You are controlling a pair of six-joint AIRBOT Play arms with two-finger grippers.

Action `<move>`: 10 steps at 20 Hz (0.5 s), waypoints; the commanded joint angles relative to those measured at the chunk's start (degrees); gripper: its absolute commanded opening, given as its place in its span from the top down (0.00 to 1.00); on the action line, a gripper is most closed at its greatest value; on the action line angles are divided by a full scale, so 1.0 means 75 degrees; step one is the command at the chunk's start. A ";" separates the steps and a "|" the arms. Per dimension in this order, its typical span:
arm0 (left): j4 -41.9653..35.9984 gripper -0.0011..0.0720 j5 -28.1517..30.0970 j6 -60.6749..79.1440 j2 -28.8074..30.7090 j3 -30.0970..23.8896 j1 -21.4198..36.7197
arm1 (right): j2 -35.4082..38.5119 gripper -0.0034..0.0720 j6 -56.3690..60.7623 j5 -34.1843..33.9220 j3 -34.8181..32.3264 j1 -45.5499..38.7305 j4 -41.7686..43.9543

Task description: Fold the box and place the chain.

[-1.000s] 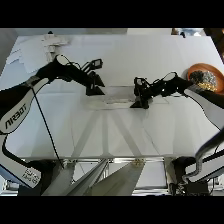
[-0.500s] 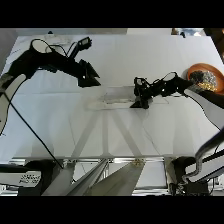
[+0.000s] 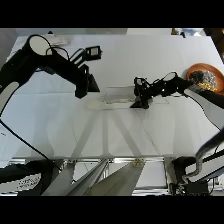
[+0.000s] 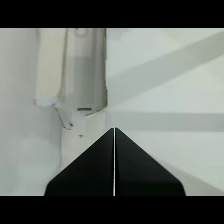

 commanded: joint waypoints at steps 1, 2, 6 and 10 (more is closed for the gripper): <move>-0.0178 0.97 0.0845 -0.0038 -0.0012 -0.0790 -0.0131 | 0.0006 0.38 0.0003 0.0003 0.0000 -0.0006 0.0003; -0.0513 0.97 0.1285 -0.0035 -0.0079 -0.0976 -0.0131 | 0.0006 0.38 0.0003 0.0006 0.0000 -0.0006 0.0003; -0.2031 0.97 0.2917 0.0326 -0.0825 -0.1134 -0.0125 | 0.0006 0.38 0.0003 0.0017 0.0000 -0.0006 0.0003; -0.3299 0.97 0.4275 0.0495 -0.1664 -0.1134 -0.0090 | 0.0006 0.38 0.0003 0.0020 0.0000 -0.0006 0.0003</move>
